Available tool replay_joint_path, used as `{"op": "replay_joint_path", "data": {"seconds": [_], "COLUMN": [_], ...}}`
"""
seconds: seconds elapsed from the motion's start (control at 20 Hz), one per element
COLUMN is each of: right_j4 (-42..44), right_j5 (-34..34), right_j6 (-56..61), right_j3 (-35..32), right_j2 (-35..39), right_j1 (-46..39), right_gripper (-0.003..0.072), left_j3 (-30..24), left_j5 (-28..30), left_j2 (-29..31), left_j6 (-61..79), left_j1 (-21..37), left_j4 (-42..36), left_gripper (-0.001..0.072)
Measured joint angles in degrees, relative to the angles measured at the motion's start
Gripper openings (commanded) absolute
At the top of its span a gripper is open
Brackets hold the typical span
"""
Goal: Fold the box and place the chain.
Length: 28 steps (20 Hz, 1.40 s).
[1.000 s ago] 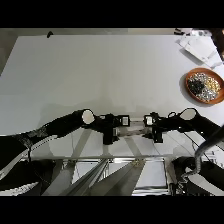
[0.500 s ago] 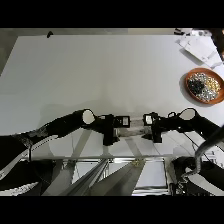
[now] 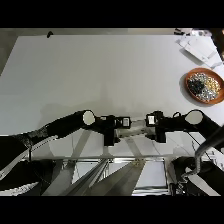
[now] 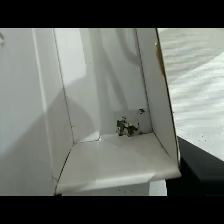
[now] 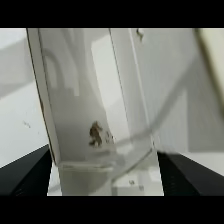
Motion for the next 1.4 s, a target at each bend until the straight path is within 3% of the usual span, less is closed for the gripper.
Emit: {"op": "replay_joint_path", "data": {"seconds": [0.35, 0.75, 1.05, 1.15, 1.4], "right_j4": [-10.4, -11.8, 1.9, 5.3, 14.6], "right_j5": [6.6, 10.2, 10.5, 10.6, 8.3], "right_j6": [10.7, 16.0, 16.1, 16.1, 14.3], "right_j3": [0.0, 0.0, 0.0, 0.0, 0.0], "right_j2": [6.7, 18.4, 24.4, 24.1, 18.6], "right_j1": [0.0, 0.0, 0.0, 0.0, 0.0], "right_gripper": [0.0711, 0.0643, 0.0115, 0.0025, 0.0017], "left_j3": [0.0, 0.0, 0.0, 0.0, 0.0], "left_j5": [0.9, 2.2, 2.5, 2.6, 2.6], "left_j2": [0.3, 3.3, 3.9, 3.9, 4.0], "left_j6": [-2.3, -6.3, -6.7, -6.8, -6.9], "left_j1": [0.0, 0.1, 0.1, 0.1, 0.1], "left_j4": [3.2, 10.0, 10.5, 10.5, 10.4], "left_gripper": [0.0297, 0.0295, 0.0295, 0.0295, 0.0294]}}
